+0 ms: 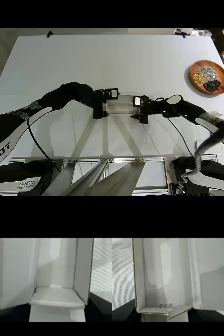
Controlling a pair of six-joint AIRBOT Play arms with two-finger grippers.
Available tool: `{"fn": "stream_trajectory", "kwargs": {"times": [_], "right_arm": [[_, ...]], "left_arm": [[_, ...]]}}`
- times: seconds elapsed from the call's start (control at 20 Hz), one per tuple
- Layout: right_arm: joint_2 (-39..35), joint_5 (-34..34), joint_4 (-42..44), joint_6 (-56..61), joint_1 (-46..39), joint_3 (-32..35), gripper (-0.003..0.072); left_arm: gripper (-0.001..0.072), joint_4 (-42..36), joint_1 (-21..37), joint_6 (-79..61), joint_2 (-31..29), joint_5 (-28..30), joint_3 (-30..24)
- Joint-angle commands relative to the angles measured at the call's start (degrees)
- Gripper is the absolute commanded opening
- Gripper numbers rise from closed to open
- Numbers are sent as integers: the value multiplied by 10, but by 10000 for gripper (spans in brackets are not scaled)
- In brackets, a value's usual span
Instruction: Fold the box and place the chain.
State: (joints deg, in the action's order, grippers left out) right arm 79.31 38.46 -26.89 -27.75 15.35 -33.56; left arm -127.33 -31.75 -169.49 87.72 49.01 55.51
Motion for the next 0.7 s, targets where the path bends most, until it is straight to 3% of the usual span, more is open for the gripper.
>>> {"fn": "stream_trajectory", "kwargs": {"times": [0.0,0.15,0.65], "right_arm": [[0,-1,2,2,0,0,320],[0,-1,2,3,0,0,320],[0,-1,2,3,0,0,320]], "left_arm": [[548,-4,-1,0,0,7,-5],[497,-8,-1,0,1,7,-5],[518,-43,0,0,1,-19,-28]]}}
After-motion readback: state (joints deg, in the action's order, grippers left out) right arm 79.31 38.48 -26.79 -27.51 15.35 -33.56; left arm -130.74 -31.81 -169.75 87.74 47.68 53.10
